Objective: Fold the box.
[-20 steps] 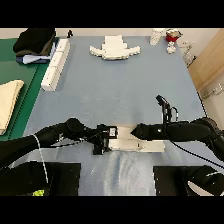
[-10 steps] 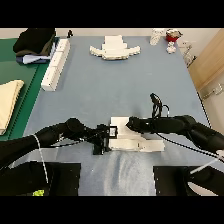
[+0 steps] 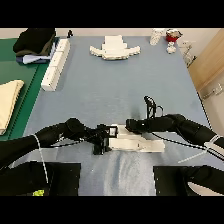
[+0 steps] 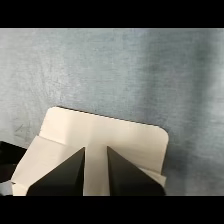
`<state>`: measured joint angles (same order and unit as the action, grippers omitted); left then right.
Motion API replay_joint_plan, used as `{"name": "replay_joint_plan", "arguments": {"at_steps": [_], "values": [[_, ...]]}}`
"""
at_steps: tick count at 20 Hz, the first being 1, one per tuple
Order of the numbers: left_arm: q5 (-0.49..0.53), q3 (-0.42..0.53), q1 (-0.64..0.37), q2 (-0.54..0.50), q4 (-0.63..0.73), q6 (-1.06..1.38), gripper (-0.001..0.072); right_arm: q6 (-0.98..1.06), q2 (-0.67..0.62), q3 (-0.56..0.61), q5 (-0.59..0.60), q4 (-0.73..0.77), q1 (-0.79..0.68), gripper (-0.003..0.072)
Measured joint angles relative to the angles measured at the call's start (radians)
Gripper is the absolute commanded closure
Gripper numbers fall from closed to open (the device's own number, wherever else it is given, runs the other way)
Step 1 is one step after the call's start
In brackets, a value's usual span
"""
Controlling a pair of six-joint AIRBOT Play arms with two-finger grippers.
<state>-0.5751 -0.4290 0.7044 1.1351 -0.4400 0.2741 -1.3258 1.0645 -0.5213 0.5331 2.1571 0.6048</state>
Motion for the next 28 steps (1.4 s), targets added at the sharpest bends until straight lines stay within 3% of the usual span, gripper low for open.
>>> {"name": "replay_joint_plan", "arguments": {"at_steps": [4,7,12,13,15,17,18,22,27,28], "values": [[0.0,0.0,0.0,0.0,-0.001,0.003,0.0179,-0.041,-0.037,-0.028,0.006,-0.019,0.0,0.0477],[0.0,0.0,0.0,0.0,-0.001,0.003,0.018,-0.064,-0.124,-0.069,0.059,-0.117,0.0,0.0477],[0.0,0.0,0.0,0.0,-0.001,0.002,0.0179,-0.161,-0.348,-0.094,0.306,-0.35,-0.001,0.0476],[0.0,0.0,0.0,0.0,-0.001,0.002,0.0179,-0.21,-0.391,-0.084,0.369,-0.364,0.0,0.0439],[0.0,0.0,0.0,0.0,-0.001,0.002,0.0179,-0.324,-0.475,-0.043,0.48,-0.373,0.002,0.0216],[0.0,0.0,0.0,0.0,-0.001,0.002,0.0179,-0.444,-0.539,0.013,0.538,-0.374,0.003,0.0175],[0.0,0.0,0.0,0.0,-0.001,0.002,0.0179,-0.513,-0.56,0.043,0.551,-0.375,0.003,0.0082],[0.0,0.0,0.0,0.0,-0.001,0.002,0.0179,-0.77,-0.576,0.145,0.505,-0.378,0.003,0.008],[0.0,0.0,0.0,0.0,-0.001,0.002,0.0179,-0.998,-0.5,0.186,0.378,-0.342,0.003,0.0083],[0.0,0.0,0.0,0.0,-0.001,0.002,0.0179,-1.035,-0.486,0.189,0.361,-0.325,0.003,0.0128]]}}
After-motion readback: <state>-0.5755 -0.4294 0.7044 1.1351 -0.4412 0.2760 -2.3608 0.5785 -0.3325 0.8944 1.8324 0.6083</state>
